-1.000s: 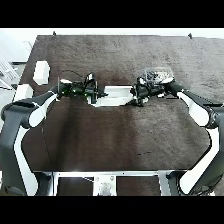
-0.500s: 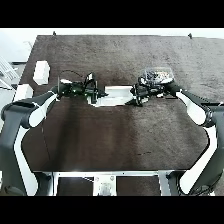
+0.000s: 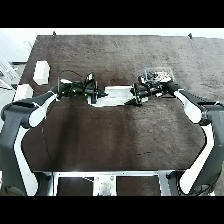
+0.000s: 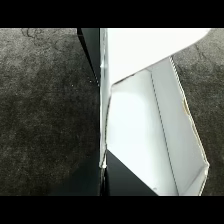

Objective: Fold the box and place the chain.

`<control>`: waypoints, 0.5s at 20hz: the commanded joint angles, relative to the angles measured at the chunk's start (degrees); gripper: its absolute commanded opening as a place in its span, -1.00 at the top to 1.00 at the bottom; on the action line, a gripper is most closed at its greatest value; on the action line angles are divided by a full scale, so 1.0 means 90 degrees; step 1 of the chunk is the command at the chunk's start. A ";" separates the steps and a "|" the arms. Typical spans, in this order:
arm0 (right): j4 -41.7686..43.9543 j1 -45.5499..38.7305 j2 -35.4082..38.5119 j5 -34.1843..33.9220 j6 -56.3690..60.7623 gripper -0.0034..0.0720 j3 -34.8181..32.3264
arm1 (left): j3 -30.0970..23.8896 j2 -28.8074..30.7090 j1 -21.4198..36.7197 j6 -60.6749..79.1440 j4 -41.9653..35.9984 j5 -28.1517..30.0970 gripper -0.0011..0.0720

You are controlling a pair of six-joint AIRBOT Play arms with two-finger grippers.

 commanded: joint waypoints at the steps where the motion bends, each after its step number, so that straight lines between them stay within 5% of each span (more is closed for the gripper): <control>1: -0.0027 0.0000 -0.0053 0.0070 0.0027 -0.68 0.0049 | 0.0000 -0.0002 -0.0002 0.0002 0.0000 0.0000 0.91; 10: -0.0073 0.0000 -0.0114 -0.0029 -0.0039 -0.68 0.0075 | 0.0000 -0.0002 -0.0002 0.0002 0.0000 -0.0002 0.91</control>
